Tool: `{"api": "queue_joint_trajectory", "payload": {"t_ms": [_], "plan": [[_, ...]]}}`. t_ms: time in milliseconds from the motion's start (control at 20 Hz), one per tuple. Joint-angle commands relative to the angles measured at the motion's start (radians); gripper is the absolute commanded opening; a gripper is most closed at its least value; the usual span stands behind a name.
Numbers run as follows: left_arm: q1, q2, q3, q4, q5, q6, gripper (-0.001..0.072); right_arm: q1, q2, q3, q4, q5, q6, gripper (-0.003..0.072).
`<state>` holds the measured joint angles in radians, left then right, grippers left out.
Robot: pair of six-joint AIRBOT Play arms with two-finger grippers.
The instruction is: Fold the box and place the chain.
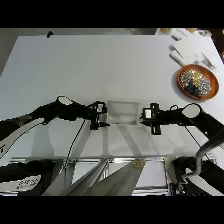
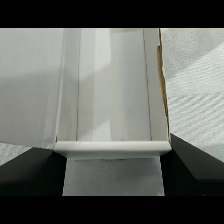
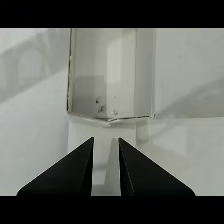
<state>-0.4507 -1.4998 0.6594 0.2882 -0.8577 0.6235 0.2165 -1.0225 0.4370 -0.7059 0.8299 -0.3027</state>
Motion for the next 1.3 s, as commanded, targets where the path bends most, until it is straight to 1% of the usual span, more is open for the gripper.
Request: {"api": "queue_joint_trajectory", "payload": {"t_ms": [0,150,200,250,300,400,550,600,650,700,800,950,1000,1050,1100,1150,1250], "plan": [[0.000,0.001,0.000,0.000,0.000,0.000,0.0070,0.002,-0.044,0.000,0.099,-0.006,-0.071,0.0153],[0.000,0.001,0.000,0.000,0.000,0.000,0.0070,0.010,-0.068,0.000,0.138,-0.008,-0.076,0.0148],[0.000,0.001,0.000,0.000,0.000,0.000,0.0070,0.019,-0.076,0.000,0.146,-0.008,-0.077,0.0133],[0.000,0.001,0.000,0.000,0.001,0.000,0.0070,0.032,-0.079,0.000,0.146,-0.008,-0.082,0.0077],[0.000,0.001,0.000,0.000,0.001,0.000,0.0070,0.043,-0.079,0.000,0.147,-0.008,-0.101,0.0047],[0.000,0.001,0.000,0.000,0.001,0.000,0.0070,0.048,-0.080,0.000,0.162,-0.023,-0.103,0.0049],[0.000,0.001,0.000,0.000,0.001,0.000,0.0070,0.048,-0.108,0.000,0.197,-0.034,-0.103,0.0071],[0.000,0.001,0.000,0.000,0.000,0.000,0.0070,0.048,-0.122,0.000,0.212,-0.034,-0.102,0.0166],[0.000,0.001,0.000,0.000,0.000,0.000,0.0070,0.048,-0.137,0.000,0.226,-0.034,-0.099,0.0315],[0.000,0.001,0.000,0.000,0.000,0.000,0.0070,0.048,-0.148,0.000,0.233,-0.034,-0.098,0.0367],[0.000,0.001,0.000,0.000,0.000,0.000,0.0070,0.048,-0.151,0.000,0.235,-0.034,-0.095,0.0416],[0.000,0.001,0.000,0.000,0.001,0.000,0.0070,0.048,-0.146,0.000,0.233,-0.034,-0.039,0.0413],[0.000,0.001,0.000,0.000,0.001,0.000,0.0070,0.047,-0.134,0.000,0.225,-0.034,0.027,0.0379],[0.000,0.001,0.000,0.000,0.000,0.000,0.0070,0.047,-0.112,0.000,0.193,-0.034,0.128,0.0253],[0.000,0.001,0.000,0.000,0.000,0.000,0.0070,0.047,-0.085,0.000,0.143,-0.031,0.246,0.0067],[0.000,0.001,0.000,0.000,0.000,0.000,0.0070,0.047,-0.050,0.000,0.085,-0.031,0.375,0.0017],[0.000,0.001,0.000,0.000,0.000,0.000,0.0070,0.047,0.021,0.000,0.008,-0.044,0.581,0.0016]]}}
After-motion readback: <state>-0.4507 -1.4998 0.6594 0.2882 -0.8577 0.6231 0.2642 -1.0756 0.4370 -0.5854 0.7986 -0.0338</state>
